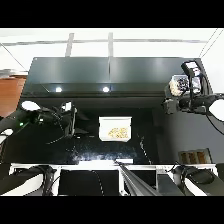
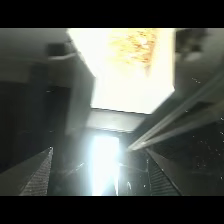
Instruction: Fold the box and place the chain.
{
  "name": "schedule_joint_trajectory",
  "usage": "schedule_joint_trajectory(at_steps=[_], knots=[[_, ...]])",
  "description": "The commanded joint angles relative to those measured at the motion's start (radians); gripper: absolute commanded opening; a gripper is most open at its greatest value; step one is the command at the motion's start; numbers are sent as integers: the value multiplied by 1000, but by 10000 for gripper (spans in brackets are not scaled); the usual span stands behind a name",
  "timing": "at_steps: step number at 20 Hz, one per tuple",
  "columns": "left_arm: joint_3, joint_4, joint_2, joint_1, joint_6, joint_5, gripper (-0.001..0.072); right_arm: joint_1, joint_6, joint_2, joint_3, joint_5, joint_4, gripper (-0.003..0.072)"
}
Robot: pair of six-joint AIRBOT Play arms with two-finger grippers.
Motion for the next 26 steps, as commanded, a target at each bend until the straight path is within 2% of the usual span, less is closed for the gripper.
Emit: schedule_joint_trajectory(at_steps=[1,4,9,11,15,18,26], knots=[[21,20,-64,-37,53,-23,688,0,26,0,0,0,2,704],[23,-69,-75,-51,43,-40,692,0,26,0,-2,-3,1,704],[33,22,-83,-152,-43,18,699,0,26,0,-2,-13,1,704],[35,8,-84,-160,-93,71,700,0,26,0,-2,-22,1,704],[41,9,-92,-169,-101,61,702,0,26,0,-2,-24,2,704],[42,5,-92,-198,-139,105,705,0,26,0,-2,-25,2,704],[43,2,-92,-225,-141,124,705,0,42,0,-2,-24,2,704]])
